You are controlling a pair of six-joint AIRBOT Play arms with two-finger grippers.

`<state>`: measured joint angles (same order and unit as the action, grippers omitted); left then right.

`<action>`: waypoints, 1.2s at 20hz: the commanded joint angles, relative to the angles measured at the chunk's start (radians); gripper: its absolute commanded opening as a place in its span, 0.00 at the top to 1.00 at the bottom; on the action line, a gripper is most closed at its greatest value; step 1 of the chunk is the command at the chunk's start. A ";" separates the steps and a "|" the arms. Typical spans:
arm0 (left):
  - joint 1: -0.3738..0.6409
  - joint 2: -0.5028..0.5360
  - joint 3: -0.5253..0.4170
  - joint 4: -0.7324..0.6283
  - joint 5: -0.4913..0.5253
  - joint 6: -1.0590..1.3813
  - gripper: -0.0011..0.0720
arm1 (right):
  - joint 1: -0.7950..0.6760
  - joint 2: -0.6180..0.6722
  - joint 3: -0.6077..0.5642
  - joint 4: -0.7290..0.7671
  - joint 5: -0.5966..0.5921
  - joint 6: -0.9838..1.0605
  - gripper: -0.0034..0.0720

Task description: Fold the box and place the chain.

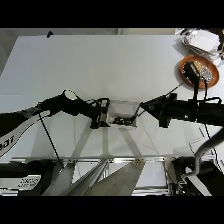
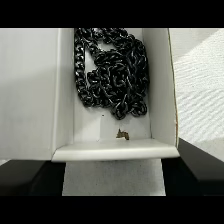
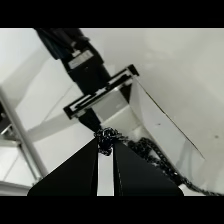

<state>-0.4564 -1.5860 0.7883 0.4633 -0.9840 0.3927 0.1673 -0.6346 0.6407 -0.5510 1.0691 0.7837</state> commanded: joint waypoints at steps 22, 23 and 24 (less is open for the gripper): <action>0.000 0.000 0.001 0.000 0.000 0.000 0.52 | 0.234 -0.451 0.001 0.005 -0.131 -0.235 0.92; 0.000 0.000 0.001 0.000 0.000 0.000 0.52 | 0.244 -0.481 0.001 0.005 -0.132 -0.235 0.92; 0.000 0.000 0.001 0.000 0.000 0.000 0.52 | 0.253 -0.507 0.001 0.005 -0.137 -0.235 0.92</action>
<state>-0.4564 -1.5860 0.7883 0.4633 -0.9840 0.3927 0.3897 -1.0588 0.6411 -0.5411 0.9520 0.5510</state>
